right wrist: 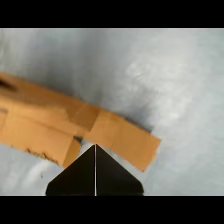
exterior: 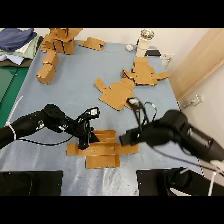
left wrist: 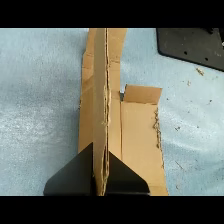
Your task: Fold the box.
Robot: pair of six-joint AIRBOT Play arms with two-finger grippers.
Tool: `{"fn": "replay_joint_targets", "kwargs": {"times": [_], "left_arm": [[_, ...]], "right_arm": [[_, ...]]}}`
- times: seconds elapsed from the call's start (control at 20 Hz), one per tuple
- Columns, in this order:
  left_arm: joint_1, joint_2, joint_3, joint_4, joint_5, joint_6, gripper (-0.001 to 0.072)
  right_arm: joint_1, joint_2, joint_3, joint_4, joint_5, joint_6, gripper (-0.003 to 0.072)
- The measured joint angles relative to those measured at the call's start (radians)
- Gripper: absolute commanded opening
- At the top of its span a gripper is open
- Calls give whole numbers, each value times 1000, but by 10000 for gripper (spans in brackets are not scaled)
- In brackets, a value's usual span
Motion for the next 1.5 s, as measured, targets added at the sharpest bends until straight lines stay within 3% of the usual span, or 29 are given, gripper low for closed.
{"fn": "replay_joint_targets", "kwargs": {"times": [0.05, 0.1, 0.15, 0.2, 0.25, 0.55, 1.5], "left_arm": [[0, 0, 0, 0, 0, 0, 14], [0, 0, 0, 0, 0, 0, 14], [0, 0, 0, 0, 0, 0, 14], [0, 0, 0, 0, 0, 0, 14], [0, 0, 0, 0, 0, 0, 14], [0, 0, 0, 0, 0, 0, 15], [0, 0, 0, 0, 0, 0, 14]], "right_arm": [[99, 9, -19, -39, 0, 44, 4], [210, 15, -45, -76, 13, 83, 52], [312, 16, -75, -111, 41, 110, 256], [410, 10, -109, -148, 73, 135, 384], [484, -2, -137, -190, 99, 155, 422], [669, -113, -204, -332, 180, 183, 422], [699, -205, -191, -545, 209, 150, 422]]}}
